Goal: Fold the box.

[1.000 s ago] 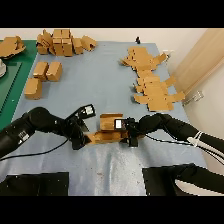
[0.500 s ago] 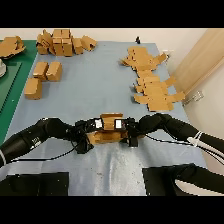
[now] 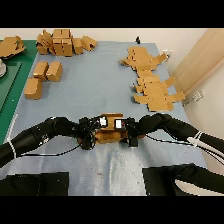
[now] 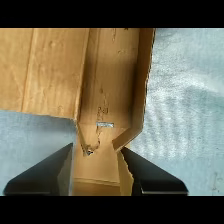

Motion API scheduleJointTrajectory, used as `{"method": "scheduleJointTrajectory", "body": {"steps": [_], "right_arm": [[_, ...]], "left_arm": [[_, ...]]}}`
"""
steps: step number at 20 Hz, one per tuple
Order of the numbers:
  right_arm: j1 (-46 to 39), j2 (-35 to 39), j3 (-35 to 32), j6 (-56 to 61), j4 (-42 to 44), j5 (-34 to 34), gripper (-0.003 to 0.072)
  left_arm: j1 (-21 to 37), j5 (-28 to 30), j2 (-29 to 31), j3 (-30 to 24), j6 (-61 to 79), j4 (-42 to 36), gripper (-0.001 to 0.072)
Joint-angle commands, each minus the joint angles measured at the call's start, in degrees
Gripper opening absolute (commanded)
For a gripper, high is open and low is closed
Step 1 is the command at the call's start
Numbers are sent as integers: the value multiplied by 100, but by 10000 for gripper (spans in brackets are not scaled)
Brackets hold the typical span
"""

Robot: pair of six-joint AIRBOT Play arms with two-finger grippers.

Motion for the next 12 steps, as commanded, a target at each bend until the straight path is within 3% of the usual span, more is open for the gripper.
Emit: {"method": "scheduleJointTrajectory", "body": {"steps": [1, 5, 6, 7, 12], "right_arm": [[4, 2, 4, 0, 2, 0, 503], [4, 2, 4, 0, 2, 0, 503], [4, 2, 4, 0, 2, 2, 503], [4, 2, 4, 0, 2, 0, 503], [4, 2, 4, 0, 2, 0, 503]], "left_arm": [[-22, 107, -31, 11, 116, -7, 400], [-37, 9, -31, 17, 118, -35, 397], [-61, 2, -28, 24, 120, -28, 267], [-101, -42, -28, 39, 149, -24, 89], [-271, -15, -31, 48, 293, -35, 81]]}}
